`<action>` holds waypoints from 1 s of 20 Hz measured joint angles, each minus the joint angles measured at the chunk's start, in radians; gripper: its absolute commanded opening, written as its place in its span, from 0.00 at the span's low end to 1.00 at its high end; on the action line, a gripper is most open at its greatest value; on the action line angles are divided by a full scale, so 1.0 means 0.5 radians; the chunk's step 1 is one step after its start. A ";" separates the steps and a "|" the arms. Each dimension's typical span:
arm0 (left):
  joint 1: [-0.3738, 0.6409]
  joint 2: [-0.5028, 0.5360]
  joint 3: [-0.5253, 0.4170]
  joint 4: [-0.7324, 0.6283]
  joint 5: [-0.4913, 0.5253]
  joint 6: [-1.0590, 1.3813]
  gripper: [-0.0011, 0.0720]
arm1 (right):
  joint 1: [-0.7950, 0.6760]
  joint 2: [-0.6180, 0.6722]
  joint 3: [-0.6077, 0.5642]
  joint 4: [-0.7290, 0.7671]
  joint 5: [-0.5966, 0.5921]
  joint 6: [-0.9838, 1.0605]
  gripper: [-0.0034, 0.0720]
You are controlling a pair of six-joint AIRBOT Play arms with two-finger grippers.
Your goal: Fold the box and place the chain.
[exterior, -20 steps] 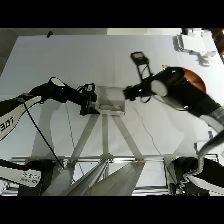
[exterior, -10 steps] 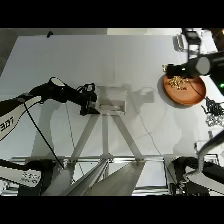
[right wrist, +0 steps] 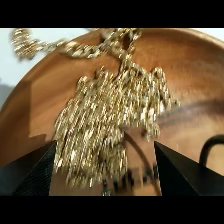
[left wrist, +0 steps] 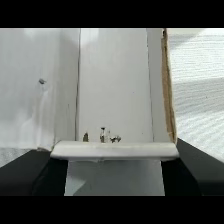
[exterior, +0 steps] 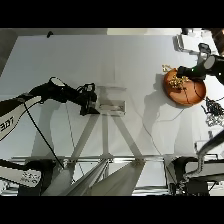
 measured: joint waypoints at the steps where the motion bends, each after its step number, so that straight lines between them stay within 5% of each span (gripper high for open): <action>1: 0.000 0.000 0.000 0.000 0.000 0.000 0.61 | -0.006 -0.066 0.036 0.010 0.002 -0.001 0.95; 3: 0.000 0.000 0.000 0.000 0.000 0.000 0.61 | -0.014 -0.166 0.082 0.024 -0.004 -0.006 0.89; 6: 0.000 0.000 -0.001 0.000 0.000 0.000 0.61 | -0.021 -0.244 0.115 0.024 -0.034 -0.012 0.53; 9: 0.000 0.000 0.000 0.000 0.000 0.000 0.61 | -0.023 -0.275 0.126 0.034 -0.024 -0.005 0.06; 20: 0.000 0.000 0.000 0.001 0.000 0.000 0.61 | 0.055 -0.028 0.127 -0.018 0.421 -0.268 0.05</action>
